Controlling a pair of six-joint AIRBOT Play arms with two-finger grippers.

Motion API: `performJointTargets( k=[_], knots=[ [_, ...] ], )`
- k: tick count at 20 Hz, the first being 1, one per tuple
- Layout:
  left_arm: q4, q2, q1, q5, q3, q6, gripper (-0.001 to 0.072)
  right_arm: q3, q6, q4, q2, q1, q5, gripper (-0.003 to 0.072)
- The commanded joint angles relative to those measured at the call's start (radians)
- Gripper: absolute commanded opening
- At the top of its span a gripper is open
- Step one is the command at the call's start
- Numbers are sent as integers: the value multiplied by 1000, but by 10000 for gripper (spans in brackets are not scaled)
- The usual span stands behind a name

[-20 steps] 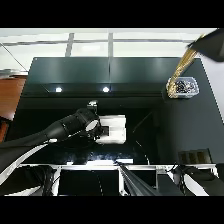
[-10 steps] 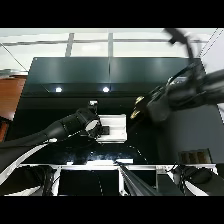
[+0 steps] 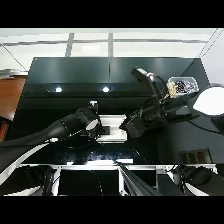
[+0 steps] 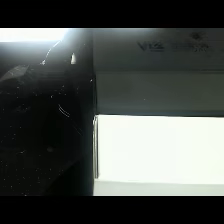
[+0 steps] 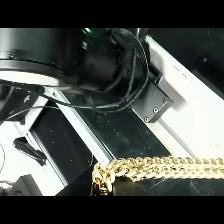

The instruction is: Fold the box and place the chain.

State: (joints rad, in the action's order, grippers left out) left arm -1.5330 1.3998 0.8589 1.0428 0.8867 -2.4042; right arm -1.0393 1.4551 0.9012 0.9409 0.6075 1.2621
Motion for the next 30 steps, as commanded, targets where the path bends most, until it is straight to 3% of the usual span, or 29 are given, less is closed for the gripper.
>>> performJointTargets(
  k=[1, 12, 13, 14, 15, 20, 24, 28, 29, 30],
  knots=[
    [-1, 5, -1, -3, 0, -1, 30, 67, 7, -15, 26, 6, -50, 23],
    [0, 5, -1, -11, 0, 0, 30, 107, 6, -22, 167, 28, -139, 24],
    [0, 5, -1, -11, 0, 0, 31, 107, 7, -22, 171, 38, -152, 85],
    [0, 5, -1, -11, 0, 0, 30, 107, 8, -22, 172, 42, -158, 359],
    [0, 5, -1, -10, 0, 0, 30, 107, 7, -17, 172, 38, -147, 557],
    [0, 5, 0, 2, 0, 0, 31, 107, 7, 76, 141, -130, -22, 554],
    [0, 5, 0, 2, 0, 0, 31, 108, 58, 239, 89, -364, -18, 554],
    [0, 5, 0, 10, 0, 0, 31, 187, 299, 501, 107, -523, -266, 574],
    [0, 5, 0, 10, 0, 0, 31, 201, 311, 515, 127, -542, -323, 704],
    [0, 5, 0, 12, 0, 0, 31, 203, 311, 505, 162, -555, -381, 709]
  ],
)
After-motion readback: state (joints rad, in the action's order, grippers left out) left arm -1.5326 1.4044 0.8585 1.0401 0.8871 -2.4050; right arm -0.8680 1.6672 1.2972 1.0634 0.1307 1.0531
